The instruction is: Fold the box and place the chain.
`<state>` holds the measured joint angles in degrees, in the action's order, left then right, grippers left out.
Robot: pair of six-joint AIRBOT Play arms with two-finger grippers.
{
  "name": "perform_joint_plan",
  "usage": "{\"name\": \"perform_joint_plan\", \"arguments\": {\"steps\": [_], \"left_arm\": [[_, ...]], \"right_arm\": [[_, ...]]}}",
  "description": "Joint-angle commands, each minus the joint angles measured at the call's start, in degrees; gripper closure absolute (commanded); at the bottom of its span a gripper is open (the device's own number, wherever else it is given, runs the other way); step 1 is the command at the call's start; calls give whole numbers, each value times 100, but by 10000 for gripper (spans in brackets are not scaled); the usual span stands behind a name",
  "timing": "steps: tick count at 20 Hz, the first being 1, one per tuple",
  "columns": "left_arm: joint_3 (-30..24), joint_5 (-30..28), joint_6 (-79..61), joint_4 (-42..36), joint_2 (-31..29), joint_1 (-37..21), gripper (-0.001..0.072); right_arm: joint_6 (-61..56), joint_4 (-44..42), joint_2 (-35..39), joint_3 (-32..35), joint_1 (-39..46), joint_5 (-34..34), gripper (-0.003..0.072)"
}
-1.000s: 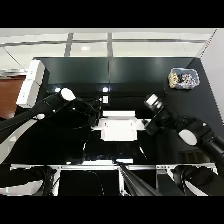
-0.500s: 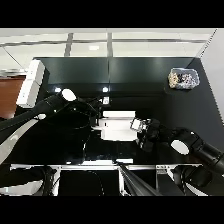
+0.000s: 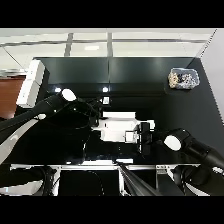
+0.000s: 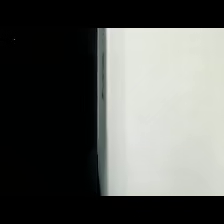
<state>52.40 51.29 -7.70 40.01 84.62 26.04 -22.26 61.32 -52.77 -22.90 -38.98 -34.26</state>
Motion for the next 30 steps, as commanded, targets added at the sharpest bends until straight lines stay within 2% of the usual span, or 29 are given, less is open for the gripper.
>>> {"name": "perform_joint_plan", "arguments": {"steps": [1, 6, 10, 18, 23, 30], "left_arm": [[-2, 37, 26, 0, 4, 4, 681], [-2, 39, 42, 0, 4, 4, 681], [-2, 37, 42, 0, 4, 4, 682], [-2, 46, 42, 0, 4, 4, 681], [0, 105, 42, 0, 4, 4, 681], [0, 142, 39, 9, 4, 0, 682]], "right_arm": [[518, -323, -330, 0, -7, 627, -21], [234, -365, -256, -243, 61, 608, -21], [236, -378, -122, -505, 533, 625, -20], [321, -444, -122, -507, 841, 671, -21], [326, -909, -122, -507, 1113, 691, -20], [955, -2190, -186, -507, 1329, 337, -21]]}}
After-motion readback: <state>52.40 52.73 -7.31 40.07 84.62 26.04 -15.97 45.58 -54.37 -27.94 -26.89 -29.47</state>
